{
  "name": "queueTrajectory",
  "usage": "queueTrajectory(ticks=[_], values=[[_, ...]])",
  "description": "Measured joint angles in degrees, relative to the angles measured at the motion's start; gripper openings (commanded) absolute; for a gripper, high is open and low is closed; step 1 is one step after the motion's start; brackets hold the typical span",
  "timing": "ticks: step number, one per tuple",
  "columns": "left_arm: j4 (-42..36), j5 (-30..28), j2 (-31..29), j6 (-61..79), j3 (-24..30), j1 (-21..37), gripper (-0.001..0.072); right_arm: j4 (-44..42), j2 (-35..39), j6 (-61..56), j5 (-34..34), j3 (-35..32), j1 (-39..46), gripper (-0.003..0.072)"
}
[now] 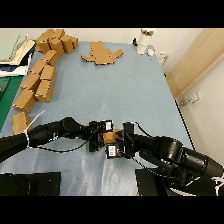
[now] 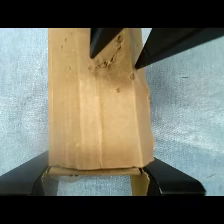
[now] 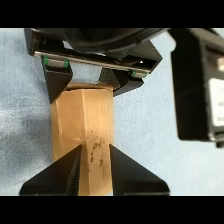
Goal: Fold the box.
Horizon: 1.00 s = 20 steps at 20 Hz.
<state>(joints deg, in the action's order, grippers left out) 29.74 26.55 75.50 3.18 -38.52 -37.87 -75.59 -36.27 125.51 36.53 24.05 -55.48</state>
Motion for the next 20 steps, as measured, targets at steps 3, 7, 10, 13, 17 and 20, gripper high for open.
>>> queueTrajectory(ticks=[3,7,10,13,17,20], values=[[0.0,0.0,0.0,0.0,0.0,0.0,0.0524,0.1,-0.5,-0.1,-0.1,0.0,0.0,0.0209],[0.0,0.0,0.0,0.0,0.0,0.0,0.0524,0.4,-0.7,-0.1,-0.5,0.7,0.0,0.0142],[0.0,0.0,0.0,0.0,0.0,0.0,0.0524,0.7,-0.8,-0.1,-0.5,0.9,0.0,0.0134],[0.0,0.0,0.0,0.0,0.0,0.0,0.0524,0.9,-0.9,-0.1,-0.5,0.9,0.0,0.0074],[0.0,0.0,0.0,0.0,0.0,0.0,0.0524,0.3,-1.6,-0.1,-0.5,0.9,0.0,0.0073],[0.0,0.0,0.0,0.0,0.0,0.0,0.0524,-1.2,-1.8,-0.1,-0.5,0.9,0.0,0.0074]])
